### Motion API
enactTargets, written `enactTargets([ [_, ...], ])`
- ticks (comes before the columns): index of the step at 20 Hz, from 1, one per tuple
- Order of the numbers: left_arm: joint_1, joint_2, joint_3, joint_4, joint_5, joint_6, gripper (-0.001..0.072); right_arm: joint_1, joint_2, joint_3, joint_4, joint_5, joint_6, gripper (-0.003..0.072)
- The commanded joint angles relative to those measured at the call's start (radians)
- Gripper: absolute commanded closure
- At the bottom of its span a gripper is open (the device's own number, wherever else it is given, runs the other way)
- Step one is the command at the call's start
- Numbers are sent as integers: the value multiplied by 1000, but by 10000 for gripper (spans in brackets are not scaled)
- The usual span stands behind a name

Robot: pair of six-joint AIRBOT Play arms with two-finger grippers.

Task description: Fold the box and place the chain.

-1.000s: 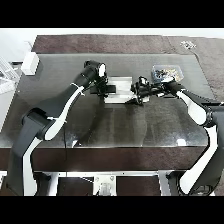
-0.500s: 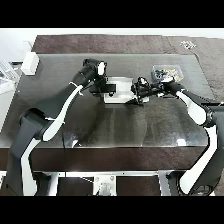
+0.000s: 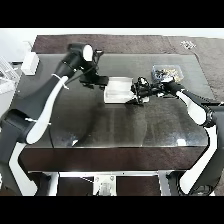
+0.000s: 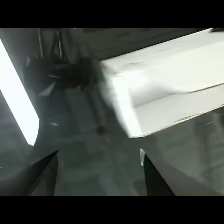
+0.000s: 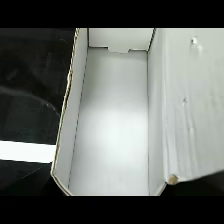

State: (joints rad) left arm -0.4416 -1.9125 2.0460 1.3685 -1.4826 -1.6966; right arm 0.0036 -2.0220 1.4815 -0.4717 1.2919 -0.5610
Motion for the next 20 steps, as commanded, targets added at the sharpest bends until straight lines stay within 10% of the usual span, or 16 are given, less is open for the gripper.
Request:
enactTargets([
  [1,116,18,-19,-266,-22,355,137,-1,0,0,0,0,0,104],
  [3,184,18,-77,-504,-15,646,138,-1,0,0,0,0,0,104],
  [7,211,18,-231,-562,204,1094,135,-1,0,0,0,0,0,104],
  [10,211,18,-333,-666,336,1480,-4,-1,0,0,0,0,0,105],
  [20,224,-58,-478,-834,393,1943,-5,-1,0,0,0,0,0,104],
])
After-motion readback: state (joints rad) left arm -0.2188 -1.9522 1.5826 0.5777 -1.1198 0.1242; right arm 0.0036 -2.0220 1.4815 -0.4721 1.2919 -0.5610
